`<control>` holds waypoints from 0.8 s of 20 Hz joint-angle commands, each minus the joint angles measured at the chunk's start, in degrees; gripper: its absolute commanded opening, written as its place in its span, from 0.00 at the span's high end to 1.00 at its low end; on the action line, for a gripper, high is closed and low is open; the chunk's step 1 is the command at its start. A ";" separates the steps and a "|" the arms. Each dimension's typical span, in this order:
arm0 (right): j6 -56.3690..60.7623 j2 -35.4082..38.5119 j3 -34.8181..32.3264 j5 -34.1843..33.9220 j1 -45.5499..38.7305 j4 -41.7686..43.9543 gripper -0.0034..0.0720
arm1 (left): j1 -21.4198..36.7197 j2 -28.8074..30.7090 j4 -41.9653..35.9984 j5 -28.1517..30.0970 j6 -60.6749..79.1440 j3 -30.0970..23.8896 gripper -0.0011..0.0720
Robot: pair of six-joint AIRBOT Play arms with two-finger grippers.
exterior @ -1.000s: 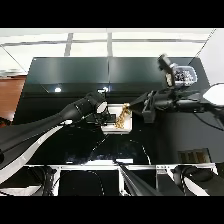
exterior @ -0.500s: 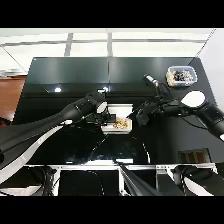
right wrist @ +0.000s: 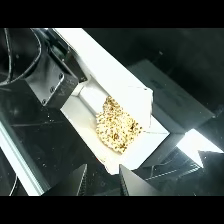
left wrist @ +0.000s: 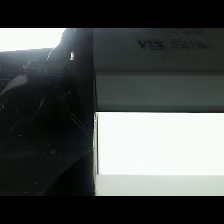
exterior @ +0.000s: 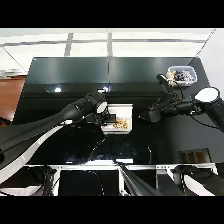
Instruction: Fold the box and place the chain.
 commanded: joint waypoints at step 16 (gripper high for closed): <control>2.27 0.00 -0.02 -2.10 -0.81 -7.58 0.63 | 22.45 29.94 -2.71 -0.39 22.51 -18.71 0.22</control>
